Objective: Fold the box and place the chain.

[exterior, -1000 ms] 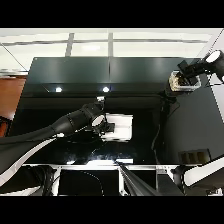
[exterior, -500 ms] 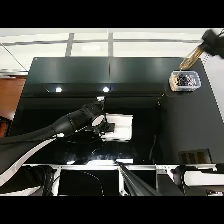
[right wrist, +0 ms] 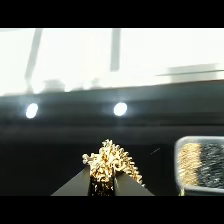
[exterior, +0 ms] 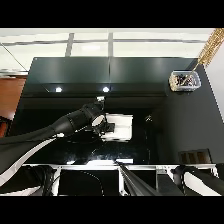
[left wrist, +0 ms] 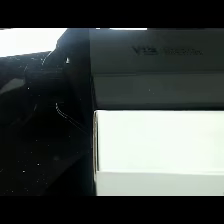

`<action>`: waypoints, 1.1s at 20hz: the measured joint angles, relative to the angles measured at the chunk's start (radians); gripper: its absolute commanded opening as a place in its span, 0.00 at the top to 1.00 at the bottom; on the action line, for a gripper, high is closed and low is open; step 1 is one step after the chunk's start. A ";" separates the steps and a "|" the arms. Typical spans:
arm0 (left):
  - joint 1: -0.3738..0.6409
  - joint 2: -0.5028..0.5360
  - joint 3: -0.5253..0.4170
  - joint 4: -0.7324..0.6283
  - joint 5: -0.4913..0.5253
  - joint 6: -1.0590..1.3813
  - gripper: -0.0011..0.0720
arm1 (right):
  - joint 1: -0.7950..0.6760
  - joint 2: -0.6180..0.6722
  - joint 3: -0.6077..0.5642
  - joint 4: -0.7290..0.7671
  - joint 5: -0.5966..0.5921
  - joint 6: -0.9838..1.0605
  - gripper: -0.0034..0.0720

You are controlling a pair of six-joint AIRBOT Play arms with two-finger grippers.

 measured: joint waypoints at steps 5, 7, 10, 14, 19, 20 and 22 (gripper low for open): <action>0.000 0.000 0.000 0.000 0.000 0.000 0.94 | 0.201 0.064 -0.072 0.004 0.101 -0.049 0.90; 0.000 0.000 0.000 0.000 0.000 0.000 0.94 | 0.278 0.070 -0.137 0.005 0.130 -0.066 0.90; 0.000 0.000 0.000 0.000 0.000 0.000 0.94 | 0.365 0.075 -0.255 0.056 0.156 -0.104 0.90; 0.000 0.000 0.000 0.000 0.000 0.000 0.94 | 0.446 0.078 -0.392 0.167 0.155 -0.155 0.90; 0.000 0.000 0.000 0.000 0.000 0.000 0.94 | 0.500 0.078 -0.505 0.232 0.133 -0.181 0.90; 0.000 0.000 0.000 0.000 0.000 0.000 0.94 | 0.509 0.078 -0.526 0.251 0.119 -0.187 0.90; 0.000 0.000 0.000 0.000 0.000 0.000 0.94 | 0.528 0.077 -0.576 0.293 0.083 -0.201 0.91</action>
